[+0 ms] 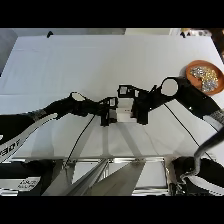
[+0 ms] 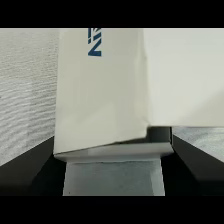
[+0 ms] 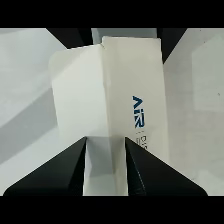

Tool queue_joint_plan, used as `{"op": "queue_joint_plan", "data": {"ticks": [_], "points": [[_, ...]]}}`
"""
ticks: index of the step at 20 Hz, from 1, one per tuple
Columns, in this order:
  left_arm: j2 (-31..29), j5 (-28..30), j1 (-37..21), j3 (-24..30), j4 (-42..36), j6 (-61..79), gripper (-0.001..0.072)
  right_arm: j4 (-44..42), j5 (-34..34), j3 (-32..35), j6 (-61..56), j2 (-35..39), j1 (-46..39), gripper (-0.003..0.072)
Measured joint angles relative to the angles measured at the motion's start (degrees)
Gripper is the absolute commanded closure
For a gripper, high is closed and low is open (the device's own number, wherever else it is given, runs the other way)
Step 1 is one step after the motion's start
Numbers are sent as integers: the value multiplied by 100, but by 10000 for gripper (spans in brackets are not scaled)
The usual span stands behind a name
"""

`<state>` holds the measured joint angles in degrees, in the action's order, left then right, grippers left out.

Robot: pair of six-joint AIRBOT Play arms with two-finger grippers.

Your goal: Fold the box and place the chain.

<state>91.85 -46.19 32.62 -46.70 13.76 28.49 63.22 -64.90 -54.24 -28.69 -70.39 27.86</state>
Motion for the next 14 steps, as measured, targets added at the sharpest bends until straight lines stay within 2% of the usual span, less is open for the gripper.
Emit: {"op": "queue_joint_plan", "data": {"ticks": [3,6,7,14], "points": [[0,4,0,0,-4,-13,574,42,170,0,42,0,2,518],[0,28,0,0,-17,-20,574,133,286,2,57,0,2,548],[0,26,0,0,-17,-20,574,155,313,0,66,0,2,593],[0,20,0,0,-11,-13,574,212,424,98,70,0,4,609]]}}
